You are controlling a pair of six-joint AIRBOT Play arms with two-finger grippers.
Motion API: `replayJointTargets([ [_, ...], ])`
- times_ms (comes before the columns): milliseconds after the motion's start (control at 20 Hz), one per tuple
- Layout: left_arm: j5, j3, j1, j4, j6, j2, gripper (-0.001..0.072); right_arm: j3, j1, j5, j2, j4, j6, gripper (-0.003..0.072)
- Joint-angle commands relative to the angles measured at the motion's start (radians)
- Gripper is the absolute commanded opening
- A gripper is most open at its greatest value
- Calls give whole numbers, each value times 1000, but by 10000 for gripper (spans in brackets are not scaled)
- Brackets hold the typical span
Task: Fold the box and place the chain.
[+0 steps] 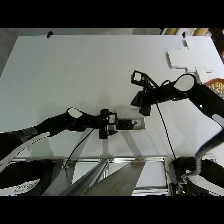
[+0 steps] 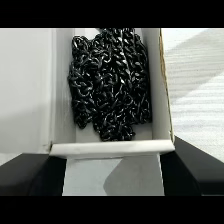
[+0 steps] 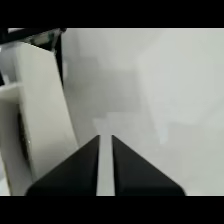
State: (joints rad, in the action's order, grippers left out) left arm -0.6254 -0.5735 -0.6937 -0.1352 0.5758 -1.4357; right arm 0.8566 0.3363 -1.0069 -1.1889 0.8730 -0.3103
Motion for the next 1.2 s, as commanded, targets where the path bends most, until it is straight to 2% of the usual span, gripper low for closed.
replayJointTargets([
  [0, 0, 0, 0, 0, 0, 0, 50, -39, 39, -21, 34, 59, 5, 141],
  [100, 1, 0, 0, 0, 0, 0, 50, -41, 43, -22, 75, 59, 5, 152],
  [250, 0, 0, 0, 0, 0, 0, 50, -76, 43, -20, 131, 36, 21, 313],
  [300, 0, 0, 0, 0, 0, 0, 50, -97, 47, -26, 144, 23, 35, 320],
  [550, 0, 0, 0, 0, 0, 0, 50, -177, 119, -17, 193, 85, 54, 312],
  [600, 0, 0, 0, 0, 0, 0, 50, -181, 128, -19, 195, 105, 54, 290],
  [1000, 0, 0, 0, 0, 0, 0, 50, -185, 137, -23, 233, 136, 54, 290],
  [1150, 0, 0, 0, 0, 0, 0, 50, -209, 185, -4, 257, 166, 55, 288],
])
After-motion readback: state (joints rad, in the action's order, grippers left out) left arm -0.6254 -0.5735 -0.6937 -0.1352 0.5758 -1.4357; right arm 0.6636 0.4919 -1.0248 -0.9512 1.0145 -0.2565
